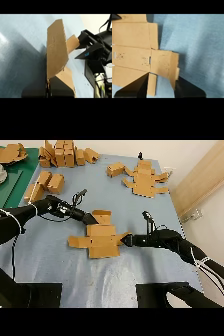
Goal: Fold the box.
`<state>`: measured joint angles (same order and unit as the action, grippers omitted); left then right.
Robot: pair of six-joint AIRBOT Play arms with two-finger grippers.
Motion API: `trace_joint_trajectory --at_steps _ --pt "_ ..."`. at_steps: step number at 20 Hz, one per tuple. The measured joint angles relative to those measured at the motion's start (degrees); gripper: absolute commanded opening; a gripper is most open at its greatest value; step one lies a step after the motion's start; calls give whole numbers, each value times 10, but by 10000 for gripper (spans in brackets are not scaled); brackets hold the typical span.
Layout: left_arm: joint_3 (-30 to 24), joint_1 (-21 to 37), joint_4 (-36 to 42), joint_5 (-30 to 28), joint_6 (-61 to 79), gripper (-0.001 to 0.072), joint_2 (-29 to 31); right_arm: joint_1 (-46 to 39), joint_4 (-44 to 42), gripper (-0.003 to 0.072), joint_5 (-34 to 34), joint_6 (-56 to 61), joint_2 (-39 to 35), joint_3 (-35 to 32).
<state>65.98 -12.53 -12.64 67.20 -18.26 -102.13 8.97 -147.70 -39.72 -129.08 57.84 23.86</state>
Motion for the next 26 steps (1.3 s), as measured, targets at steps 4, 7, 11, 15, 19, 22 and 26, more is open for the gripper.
trace_joint_trajectory --at_steps 4,7,11,15,19,22,26 --pt "23 -8 13 19 35 9 9 -11 12 447 18 13 0 38" --pt "26 -30 24 24 88 8 37 -28 16 447 24 33 0 80" --pt "-15 -58 34 8 187 8 89 -41 18 446 26 66 0 121" --pt "-105 -53 102 -17 331 10 138 -44 18 395 24 98 0 134" --pt "-178 -35 133 -24 426 10 156 -45 18 2 23 114 0 138" --pt "-199 -33 118 -27 458 9 162 -45 18 2 22 117 0 139" --pt "-209 -39 100 -53 504 10 176 -45 18 2 22 120 0 139"
